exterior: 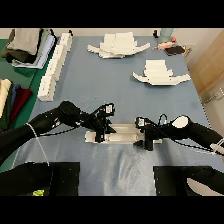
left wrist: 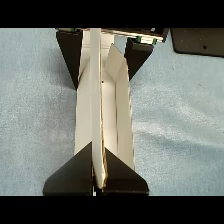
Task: Fold the box.
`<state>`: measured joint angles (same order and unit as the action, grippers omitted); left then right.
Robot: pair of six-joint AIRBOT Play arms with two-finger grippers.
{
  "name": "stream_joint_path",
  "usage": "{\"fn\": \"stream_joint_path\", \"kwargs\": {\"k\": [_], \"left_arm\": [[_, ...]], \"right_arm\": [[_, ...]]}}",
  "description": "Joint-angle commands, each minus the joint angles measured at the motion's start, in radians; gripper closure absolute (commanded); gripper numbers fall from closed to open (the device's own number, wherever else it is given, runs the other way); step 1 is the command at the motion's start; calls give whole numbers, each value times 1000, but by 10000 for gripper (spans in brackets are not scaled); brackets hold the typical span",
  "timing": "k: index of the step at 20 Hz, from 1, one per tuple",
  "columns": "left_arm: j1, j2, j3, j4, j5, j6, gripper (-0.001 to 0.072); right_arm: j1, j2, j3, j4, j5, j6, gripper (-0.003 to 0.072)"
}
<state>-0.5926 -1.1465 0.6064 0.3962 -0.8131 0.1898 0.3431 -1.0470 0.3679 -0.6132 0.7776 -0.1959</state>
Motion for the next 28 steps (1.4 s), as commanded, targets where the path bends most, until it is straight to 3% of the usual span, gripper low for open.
{"fn": "stream_joint_path", "kwargs": {"k": [1, 28], "left_arm": [[0, 0, 1, 0, 0, 0, 694], [0, 0, 2, -37, 17, 3, 694]], "right_arm": [[-1, 1, 1, 0, -1, 0, 148], [-1, 1, 1, 0, -1, 0, 147]]}}
